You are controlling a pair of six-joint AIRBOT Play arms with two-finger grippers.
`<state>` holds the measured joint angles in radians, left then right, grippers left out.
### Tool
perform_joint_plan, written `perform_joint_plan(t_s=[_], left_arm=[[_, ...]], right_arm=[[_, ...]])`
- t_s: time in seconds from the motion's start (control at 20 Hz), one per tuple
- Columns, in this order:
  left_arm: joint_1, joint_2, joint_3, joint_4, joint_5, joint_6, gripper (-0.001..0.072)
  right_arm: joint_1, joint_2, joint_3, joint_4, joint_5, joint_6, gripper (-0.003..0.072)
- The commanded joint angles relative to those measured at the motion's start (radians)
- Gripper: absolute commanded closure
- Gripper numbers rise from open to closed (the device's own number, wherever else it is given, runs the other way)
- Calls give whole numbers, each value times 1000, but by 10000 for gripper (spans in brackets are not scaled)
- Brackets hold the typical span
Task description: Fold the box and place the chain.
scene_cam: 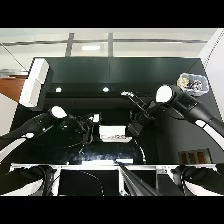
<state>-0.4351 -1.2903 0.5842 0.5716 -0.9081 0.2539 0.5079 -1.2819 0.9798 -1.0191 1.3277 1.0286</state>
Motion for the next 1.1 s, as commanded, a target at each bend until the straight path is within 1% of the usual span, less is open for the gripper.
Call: perform_joint_plan(t_s=[0.0, 0.2, 0.45, 0.55, 0.65, 0.7, 0.75, 0.9, 0.95, 1.05], left_arm=[[0, -1, 0, 0, 0, 0, 178], [0, -1, 0, 0, 0, 0, 178], [0, -1, 0, 0, 0, 0, 178], [0, -1, 0, 0, 0, 0, 179], [0, -1, 0, 0, 0, 0, 178], [0, -1, 0, 0, 0, 0, 178], [0, -1, 0, 0, 0, 0, 178], [0, -1, 0, 0, 0, 0, 178], [0, -1, 0, 0, 0, 0, 178], [0, -1, 0, 0, 0, 0, 178]], right_arm=[[1, -1, 0, -36, -53, 0, -14], [1, -5, 0, -38, -121, 0, -14], [1, -36, 0, -40, -143, -21, -9], [-1, -32, 12, -40, -80, -50, -10], [-6, -16, 50, -40, 26, -52, -10], [-10, 3, 75, -40, 76, -51, -10], [-14, 28, 95, -39, 102, -50, -10], [-45, 125, 124, 17, 80, -49, -10], [-62, 143, 124, 39, 64, -49, -10], [-82, 140, 122, 64, 38, -54, -9]])
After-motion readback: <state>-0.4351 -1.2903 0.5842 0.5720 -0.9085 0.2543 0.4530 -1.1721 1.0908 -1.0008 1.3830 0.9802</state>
